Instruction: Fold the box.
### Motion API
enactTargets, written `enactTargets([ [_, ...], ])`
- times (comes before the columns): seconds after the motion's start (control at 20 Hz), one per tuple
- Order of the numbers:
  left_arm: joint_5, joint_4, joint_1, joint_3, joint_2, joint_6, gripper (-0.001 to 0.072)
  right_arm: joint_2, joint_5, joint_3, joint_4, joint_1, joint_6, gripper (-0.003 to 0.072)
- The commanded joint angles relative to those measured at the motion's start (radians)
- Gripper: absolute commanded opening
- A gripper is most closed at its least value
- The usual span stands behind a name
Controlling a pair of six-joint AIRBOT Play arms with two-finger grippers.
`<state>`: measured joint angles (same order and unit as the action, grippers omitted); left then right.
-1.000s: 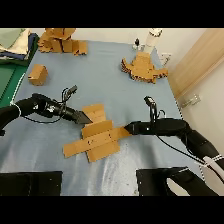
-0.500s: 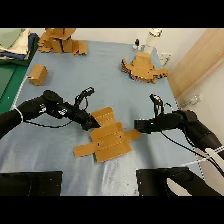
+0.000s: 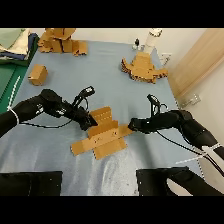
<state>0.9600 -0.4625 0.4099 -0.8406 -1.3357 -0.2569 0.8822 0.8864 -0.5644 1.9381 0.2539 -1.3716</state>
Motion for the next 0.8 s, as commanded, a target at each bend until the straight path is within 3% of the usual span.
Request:
enactTargets([
  [0.0,-0.008,-0.043,0.002,-0.001,0.003,-0.003,0.0012,-0.004,-0.010,-0.007,0.034,0.004,-0.008,0.0484],
  [0.25,-0.007,-0.183,0.067,0.000,0.052,0.006,0.0012,-0.027,-0.013,-0.029,-0.081,-0.007,0.078,0.0475],
  [0.3,-0.006,-0.200,0.082,0.000,0.066,0.016,0.0012,-0.031,-0.010,-0.029,-0.101,-0.007,0.085,0.0422],
  [0.45,-0.032,-0.195,0.116,0.000,0.108,0.067,0.0012,-0.034,-0.006,-0.028,-0.098,-0.006,0.085,0.0139],
  [0.5,-0.061,-0.196,0.130,0.000,0.121,0.067,0.0012,-0.034,-0.006,-0.028,-0.099,-0.006,0.085,0.0075],
  [0.6,-0.116,-0.180,0.161,0.001,0.138,0.077,0.0012,-0.034,-0.006,-0.028,-0.099,-0.006,0.085,0.0074],
  [0.75,-0.120,-0.162,0.201,0.014,0.138,0.093,0.0012,-0.034,-0.007,-0.028,-0.099,-0.006,0.085,0.0075],
])
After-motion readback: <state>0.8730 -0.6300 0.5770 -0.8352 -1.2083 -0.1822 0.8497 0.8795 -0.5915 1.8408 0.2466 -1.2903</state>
